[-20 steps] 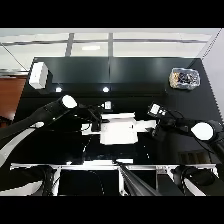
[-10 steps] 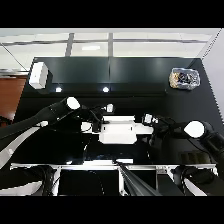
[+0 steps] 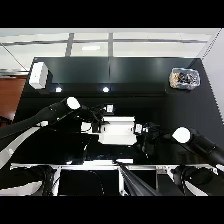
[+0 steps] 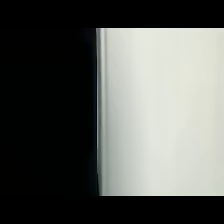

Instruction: Fold the box and place the chain.

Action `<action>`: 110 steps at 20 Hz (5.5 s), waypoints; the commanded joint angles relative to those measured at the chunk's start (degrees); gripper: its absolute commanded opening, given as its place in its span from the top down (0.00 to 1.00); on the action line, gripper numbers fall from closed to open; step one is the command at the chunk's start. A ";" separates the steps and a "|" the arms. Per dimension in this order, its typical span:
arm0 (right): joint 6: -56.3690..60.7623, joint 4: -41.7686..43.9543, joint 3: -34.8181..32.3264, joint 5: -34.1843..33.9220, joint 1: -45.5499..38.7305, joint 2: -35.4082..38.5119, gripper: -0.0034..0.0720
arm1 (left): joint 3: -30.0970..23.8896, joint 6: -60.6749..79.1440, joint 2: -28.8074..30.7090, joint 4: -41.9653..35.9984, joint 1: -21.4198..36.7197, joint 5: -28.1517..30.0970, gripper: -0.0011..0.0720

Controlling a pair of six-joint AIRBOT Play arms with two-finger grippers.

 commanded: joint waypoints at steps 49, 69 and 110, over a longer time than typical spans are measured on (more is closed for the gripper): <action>6.14 4.13 4.63 -9.44 1.88 -0.74 0.01 | 0.04 -0.07 0.02 -0.02 0.02 -0.20 0.95; -23.21 15.02 6.08 1.36 -7.56 -5.25 0.02 | 0.04 -0.04 0.02 -0.02 -0.04 -0.24 0.94; -27.45 12.76 7.91 -1.97 -5.25 -17.64 0.10 | 0.04 -0.04 0.02 -0.02 -0.07 -0.26 0.95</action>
